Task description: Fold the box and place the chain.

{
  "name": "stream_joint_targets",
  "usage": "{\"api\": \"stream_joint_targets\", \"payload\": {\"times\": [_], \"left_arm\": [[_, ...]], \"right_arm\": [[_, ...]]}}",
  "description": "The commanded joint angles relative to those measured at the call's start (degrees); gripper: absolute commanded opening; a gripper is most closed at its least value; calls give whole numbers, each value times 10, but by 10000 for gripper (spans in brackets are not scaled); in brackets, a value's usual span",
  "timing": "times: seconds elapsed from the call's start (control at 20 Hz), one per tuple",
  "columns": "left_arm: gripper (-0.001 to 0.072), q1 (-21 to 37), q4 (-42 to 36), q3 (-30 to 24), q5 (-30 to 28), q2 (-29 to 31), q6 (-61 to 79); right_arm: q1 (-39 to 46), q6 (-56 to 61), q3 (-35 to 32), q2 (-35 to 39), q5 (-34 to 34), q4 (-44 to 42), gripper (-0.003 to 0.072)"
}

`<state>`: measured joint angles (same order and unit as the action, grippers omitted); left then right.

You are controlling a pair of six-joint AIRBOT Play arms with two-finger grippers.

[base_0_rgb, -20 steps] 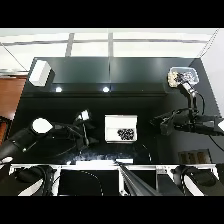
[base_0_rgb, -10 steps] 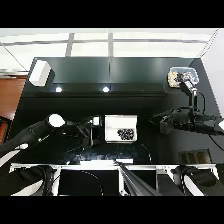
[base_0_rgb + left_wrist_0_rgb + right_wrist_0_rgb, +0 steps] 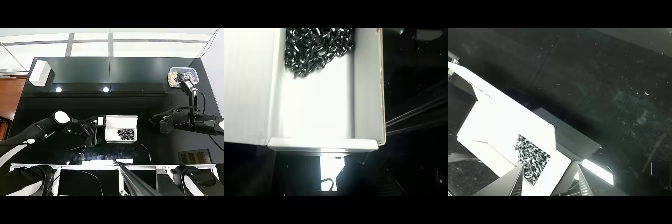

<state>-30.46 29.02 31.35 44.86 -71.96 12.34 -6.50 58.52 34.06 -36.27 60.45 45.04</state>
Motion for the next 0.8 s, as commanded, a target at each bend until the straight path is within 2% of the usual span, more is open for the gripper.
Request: {"api": "stream_joint_targets", "payload": {"times": [0.0,0.45,0.5,0.55,0.6,0.65,0.7,0.75], "left_arm": [[709,-9,-23,1,-16,-5,10],[697,-16,-18,2,-10,-8,13],[646,-16,-18,2,-10,-8,12],[501,-16,-19,2,-12,-8,12],[388,-16,-19,2,-11,-8,12],[333,-16,-19,2,-12,-8,12],[333,-16,-19,2,-12,-8,12],[333,-16,-19,2,-11,-8,12]], "right_arm": [[0,0,0,0,0,0,386],[0,0,0,0,0,0,386],[0,0,0,0,0,0,386],[0,0,0,0,0,0,386],[0,0,0,0,-1,2,387],[0,0,0,0,-3,7,457],[-1,0,0,-1,-5,7,720],[-2,20,1,-5,-25,0,720]]}}
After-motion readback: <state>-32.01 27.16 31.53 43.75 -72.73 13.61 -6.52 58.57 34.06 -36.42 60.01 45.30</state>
